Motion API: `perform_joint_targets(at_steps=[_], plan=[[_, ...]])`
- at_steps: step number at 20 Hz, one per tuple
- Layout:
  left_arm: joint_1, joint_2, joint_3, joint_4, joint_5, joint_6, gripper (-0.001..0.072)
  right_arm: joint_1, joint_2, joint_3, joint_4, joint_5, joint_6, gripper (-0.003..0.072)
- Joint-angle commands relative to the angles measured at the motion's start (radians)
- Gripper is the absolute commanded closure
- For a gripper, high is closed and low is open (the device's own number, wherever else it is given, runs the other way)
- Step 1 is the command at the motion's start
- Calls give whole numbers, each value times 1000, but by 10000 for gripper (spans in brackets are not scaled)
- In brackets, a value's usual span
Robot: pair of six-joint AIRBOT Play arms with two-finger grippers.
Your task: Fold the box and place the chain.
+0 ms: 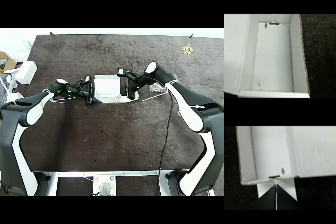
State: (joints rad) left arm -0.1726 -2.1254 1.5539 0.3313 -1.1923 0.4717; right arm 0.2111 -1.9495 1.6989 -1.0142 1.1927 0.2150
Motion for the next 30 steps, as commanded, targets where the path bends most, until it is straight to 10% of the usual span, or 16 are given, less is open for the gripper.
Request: perform_joint_targets(at_steps=[1, 9, 18, 30], plan=[[1, 1, 0, 1, 0, 0, 434, -7, 63, 1, -208, 18, 344, 681], [1, 1, 0, 1, 0, 0, 435, -232, 208, -2, -78, 263, 839, 681], [1, 1, 0, 1, 0, 0, 435, -325, 198, -371, 220, -84, 731, 681], [1, 1, 0, 1, 0, 0, 435, -230, 98, -371, 456, -150, 626, 639]])
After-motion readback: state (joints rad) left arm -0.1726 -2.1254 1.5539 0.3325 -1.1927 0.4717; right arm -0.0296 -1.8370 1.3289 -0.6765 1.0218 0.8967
